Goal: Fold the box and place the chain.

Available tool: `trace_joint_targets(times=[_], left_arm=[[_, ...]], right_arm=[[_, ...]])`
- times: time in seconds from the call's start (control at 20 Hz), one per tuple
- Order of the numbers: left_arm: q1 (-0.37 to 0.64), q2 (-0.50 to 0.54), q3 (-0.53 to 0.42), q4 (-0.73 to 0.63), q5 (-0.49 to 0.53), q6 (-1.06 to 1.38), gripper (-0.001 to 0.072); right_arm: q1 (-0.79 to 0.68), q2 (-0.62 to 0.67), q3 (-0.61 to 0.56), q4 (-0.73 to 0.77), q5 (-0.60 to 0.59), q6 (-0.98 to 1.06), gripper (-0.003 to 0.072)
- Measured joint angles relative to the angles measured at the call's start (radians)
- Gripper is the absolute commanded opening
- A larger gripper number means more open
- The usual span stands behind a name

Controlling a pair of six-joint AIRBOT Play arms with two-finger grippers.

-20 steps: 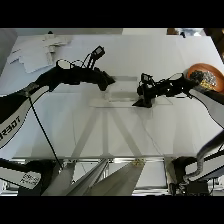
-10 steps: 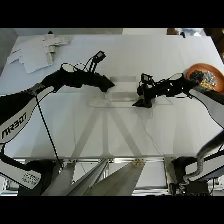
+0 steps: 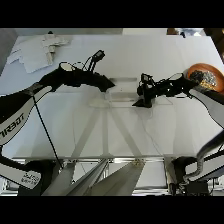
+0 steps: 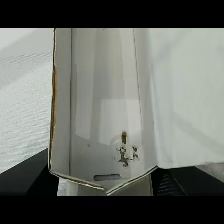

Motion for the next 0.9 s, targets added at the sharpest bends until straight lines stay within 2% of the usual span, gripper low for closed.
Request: trace_joint_targets(times=[0.3,0.5,0.55,0.65,0.7,0.8,0.9], left_arm=[[0.082,0.108,0.0,0.007,-0.217,0.0,0.0009],[0.15,0.196,0.0,0.156,-0.303,0.001,0.001],[0.161,0.211,-0.002,0.221,-0.308,0.003,0.006],[0.172,0.227,-0.017,0.325,-0.299,0.013,0.0478],[0.175,0.232,-0.031,0.354,-0.28,0.024,0.0605],[0.178,0.238,-0.079,0.369,-0.2,0.055,0.0612],[0.178,0.237,-0.126,0.327,-0.117,0.122,0.0595]], right_arm=[[0.0,0.0,0.0,0.0,0.0,0.0,0.0516],[0.0,0.0,0.0,0.0,0.0,0.0,0.0516],[0.0,0.0,0.0,0.0,0.0,0.0,0.0516],[0.0,0.0,0.0,0.0,0.0,0.0,0.0516],[0.0,0.0,0.0,0.0,0.0,0.0,0.0516],[0.0,0.0,0.0,0.0,0.0,0.0,0.0516],[0.0,0.0,0.0,0.0,0.0,0.0,0.0516]])
